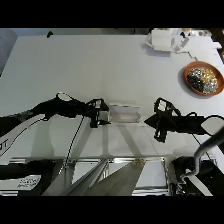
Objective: Fold the box and place the chain.
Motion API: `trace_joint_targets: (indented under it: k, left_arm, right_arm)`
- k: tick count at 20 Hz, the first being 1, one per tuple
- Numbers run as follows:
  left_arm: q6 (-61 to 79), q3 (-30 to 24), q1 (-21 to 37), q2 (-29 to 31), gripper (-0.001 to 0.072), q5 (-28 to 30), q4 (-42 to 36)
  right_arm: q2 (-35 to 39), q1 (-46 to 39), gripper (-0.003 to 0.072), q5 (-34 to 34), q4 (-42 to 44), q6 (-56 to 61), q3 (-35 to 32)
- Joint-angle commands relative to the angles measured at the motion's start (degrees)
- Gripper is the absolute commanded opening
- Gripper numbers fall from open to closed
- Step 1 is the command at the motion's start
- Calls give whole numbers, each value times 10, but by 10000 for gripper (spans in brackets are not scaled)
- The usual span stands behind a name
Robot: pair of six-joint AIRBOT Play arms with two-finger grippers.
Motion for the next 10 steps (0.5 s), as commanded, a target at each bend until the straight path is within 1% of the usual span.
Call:
trace_joint_targets:
  k: [1,4,6,8,10]
  left_arm:
    - [0,0,0,0,18,0,0]
    - [0,0,0,0,18,0,0]
    - [0,0,0,0,18,0,0]
    - [0,0,0,0,18,0,0]
    - [0,0,0,0,18,0,0]
  right_arm:
    - [-23,0,20,-64,123,-90,0]
    - [-104,0,19,-141,195,-98,0]
    - [-177,0,18,-161,236,-130,0]
    - [-245,0,19,-194,308,-178,0]
    - [-292,0,19,-254,383,-186,0]
